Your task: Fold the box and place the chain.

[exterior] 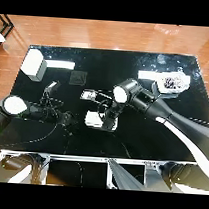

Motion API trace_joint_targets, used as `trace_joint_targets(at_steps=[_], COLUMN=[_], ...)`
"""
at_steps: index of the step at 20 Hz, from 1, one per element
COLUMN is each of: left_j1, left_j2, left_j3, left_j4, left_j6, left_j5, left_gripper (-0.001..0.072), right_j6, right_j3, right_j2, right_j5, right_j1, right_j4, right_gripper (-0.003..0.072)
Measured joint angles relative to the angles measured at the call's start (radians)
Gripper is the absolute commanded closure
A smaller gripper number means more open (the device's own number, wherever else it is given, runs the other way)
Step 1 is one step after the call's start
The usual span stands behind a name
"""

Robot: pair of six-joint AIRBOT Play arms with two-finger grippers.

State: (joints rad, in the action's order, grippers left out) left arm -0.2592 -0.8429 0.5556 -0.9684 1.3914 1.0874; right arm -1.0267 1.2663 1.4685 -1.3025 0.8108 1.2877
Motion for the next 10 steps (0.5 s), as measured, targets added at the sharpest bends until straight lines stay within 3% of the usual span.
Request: trace_joint_targets(at_steps=[10], left_j1=[0.000], left_j2=[0.000], left_j3=[0.000], left_j4=[0.000], left_j6=[0.000], left_j5=[-0.022], left_gripper=[0.0142], right_j6=[-0.157], right_j3=[0.000], right_j2=[-0.081], right_j5=[-0.026], right_j1=[-0.009], right_j4=[0.003], right_gripper=[0.0422])
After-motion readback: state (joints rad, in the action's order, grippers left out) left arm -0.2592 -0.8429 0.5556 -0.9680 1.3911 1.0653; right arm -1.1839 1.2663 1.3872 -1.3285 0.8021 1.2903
